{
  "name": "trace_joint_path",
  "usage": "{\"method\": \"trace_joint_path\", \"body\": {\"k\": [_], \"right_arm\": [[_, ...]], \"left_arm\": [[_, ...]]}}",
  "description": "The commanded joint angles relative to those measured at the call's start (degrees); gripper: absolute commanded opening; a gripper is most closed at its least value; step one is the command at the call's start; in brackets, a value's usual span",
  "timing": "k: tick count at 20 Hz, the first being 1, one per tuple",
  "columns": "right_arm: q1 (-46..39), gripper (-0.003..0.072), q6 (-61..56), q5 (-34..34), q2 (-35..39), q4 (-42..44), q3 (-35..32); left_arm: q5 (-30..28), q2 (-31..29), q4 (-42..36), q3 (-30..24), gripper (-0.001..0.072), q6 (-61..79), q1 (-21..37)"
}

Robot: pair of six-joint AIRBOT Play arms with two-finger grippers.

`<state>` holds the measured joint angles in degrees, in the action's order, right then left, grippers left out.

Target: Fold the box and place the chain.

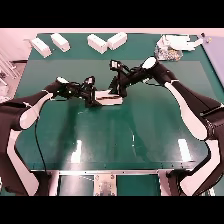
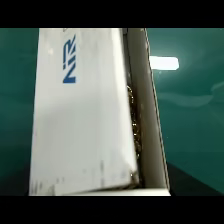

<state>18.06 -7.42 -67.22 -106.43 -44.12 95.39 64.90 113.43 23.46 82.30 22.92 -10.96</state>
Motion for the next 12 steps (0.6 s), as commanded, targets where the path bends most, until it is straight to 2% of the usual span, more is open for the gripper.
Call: {"method": "trace_joint_path", "body": {"k": [1,7,8,9,12], "right_arm": [[0.07,0.0351,-0.37,0.04,-0.59,-0.09,-0.26],[0.04,0.0354,-1.62,-4.46,-0.57,0.13,-2.14],[0.04,0.0373,-1.62,-4.44,-0.59,0.15,-2.8],[0.04,0.0423,-1.62,-4.44,-0.57,0.13,-3.41],[-0.04,0.0436,-1.53,-4.42,-0.59,1.09,-5.49]], "left_arm": [[0.07,-0.04,0.04,0.07,0.0513,0.04,-0.04],[0.07,-0.04,0.04,0.07,0.0514,0.04,-0.04],[0.07,-0.04,0.04,0.07,0.0514,0.04,-0.04],[0.07,-0.04,0.02,0.07,0.0513,0.04,-0.04],[0.07,-0.04,0.04,0.07,0.0513,0.04,-0.04]]}}
